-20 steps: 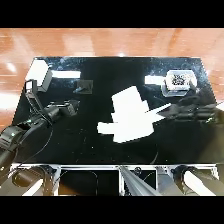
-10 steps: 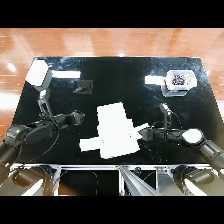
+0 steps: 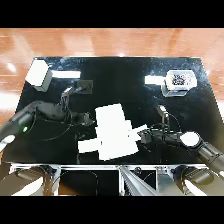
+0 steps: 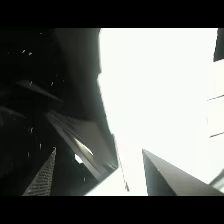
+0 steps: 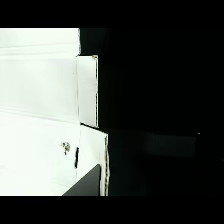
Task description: Fold the box and place the chain.
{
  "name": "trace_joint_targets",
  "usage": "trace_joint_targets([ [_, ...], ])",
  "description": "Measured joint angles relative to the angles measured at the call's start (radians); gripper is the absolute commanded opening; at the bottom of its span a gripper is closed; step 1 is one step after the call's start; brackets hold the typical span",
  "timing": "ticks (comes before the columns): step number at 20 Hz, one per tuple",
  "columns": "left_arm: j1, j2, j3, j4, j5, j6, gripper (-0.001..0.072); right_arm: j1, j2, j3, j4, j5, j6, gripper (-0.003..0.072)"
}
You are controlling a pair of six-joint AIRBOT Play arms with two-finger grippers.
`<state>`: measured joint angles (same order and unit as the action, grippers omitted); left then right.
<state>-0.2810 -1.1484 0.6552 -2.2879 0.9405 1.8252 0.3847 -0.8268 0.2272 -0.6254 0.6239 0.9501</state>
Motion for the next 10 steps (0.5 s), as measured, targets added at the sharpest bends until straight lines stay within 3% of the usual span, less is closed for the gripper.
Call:
trace_joint_targets([
  [4,0.080,-0.170,0.051,-0.153,0.147,0.206,0.0612,0.001,0.000,-0.001,0.012,0.009,0.000,0.0036],
  [10,0.052,-0.306,0.068,-0.298,0.242,0.410,0.0612,0.001,0.000,-0.001,0.026,0.010,0.000,0.0036],
])
